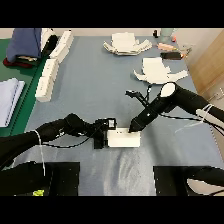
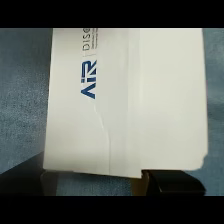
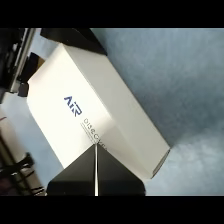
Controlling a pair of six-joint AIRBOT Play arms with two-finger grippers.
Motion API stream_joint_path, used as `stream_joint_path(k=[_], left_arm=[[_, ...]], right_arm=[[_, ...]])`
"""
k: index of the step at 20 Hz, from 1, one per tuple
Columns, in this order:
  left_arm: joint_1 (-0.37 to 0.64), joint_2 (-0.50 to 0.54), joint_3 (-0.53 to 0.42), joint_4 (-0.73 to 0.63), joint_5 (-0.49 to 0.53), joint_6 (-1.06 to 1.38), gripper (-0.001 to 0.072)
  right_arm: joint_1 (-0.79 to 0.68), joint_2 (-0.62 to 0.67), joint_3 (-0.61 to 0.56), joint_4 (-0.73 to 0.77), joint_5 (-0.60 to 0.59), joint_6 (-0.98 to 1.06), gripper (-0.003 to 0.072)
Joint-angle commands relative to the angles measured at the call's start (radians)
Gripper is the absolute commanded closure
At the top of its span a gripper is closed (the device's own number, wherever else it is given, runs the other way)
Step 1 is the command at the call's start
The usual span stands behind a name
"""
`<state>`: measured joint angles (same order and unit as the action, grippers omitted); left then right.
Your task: Fold the box.
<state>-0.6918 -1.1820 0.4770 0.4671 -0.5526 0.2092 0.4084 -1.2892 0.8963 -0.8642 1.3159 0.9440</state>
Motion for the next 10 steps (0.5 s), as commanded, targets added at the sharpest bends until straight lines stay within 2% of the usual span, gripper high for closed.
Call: stream_joint_path(k=[1, 10], left_arm=[[0.000, 0.000, -0.001, 0.000, 0.000, 0.000, 0.0219], [0.000, 0.000, -0.001, 0.000, 0.000, 0.000, 0.0219]], right_arm=[[0.102, 0.070, -0.021, -0.090, -0.159, -0.021, 0.0684], [0.391, 0.278, -0.185, -0.285, -0.461, -0.021, 0.0684]])
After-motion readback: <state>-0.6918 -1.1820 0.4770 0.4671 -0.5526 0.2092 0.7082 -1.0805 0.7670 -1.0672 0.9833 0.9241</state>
